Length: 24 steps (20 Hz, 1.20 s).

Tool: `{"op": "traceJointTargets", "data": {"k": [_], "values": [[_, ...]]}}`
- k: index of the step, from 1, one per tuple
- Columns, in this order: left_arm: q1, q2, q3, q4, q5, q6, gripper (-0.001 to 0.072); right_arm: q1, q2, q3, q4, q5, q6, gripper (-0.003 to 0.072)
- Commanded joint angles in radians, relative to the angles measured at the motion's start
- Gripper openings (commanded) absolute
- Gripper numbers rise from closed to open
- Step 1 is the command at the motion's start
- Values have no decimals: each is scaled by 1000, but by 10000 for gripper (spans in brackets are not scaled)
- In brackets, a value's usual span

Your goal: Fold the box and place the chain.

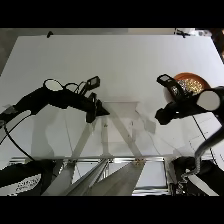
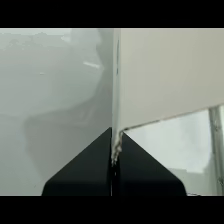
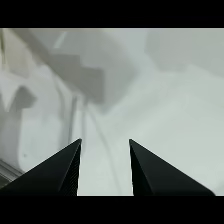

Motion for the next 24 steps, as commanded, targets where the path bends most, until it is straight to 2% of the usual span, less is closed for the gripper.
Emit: {"op": "traceJointTargets", "data": {"k": [1, 3, 6, 8, 12, 18, 24], "values": [[-103, 22, -7, 40, 103, 23, 1, 0, 144, 11, -122, 77, -1, 346], [-144, -1, -7, -46, 203, 85, 3, 0, 175, 10, -122, 77, -1, 346], [-146, -84, -7, -246, 214, 224, 3, 0, 176, 1, -98, 64, 0, 345], [-147, -135, -7, -296, 214, 278, 5, 0, 176, -1, -78, 60, 0, 344], [-147, -198, -7, -278, 245, 319, 4, 0, 176, -1, -73, 55, -1, 344], [-152, -200, -7, -278, 335, 423, 4, 0, 176, -2, -68, 3, -1, 344], [-159, -203, -7, -256, 364, 423, 5, 0, 176, -2, -69, -12, -1, 344]]}}
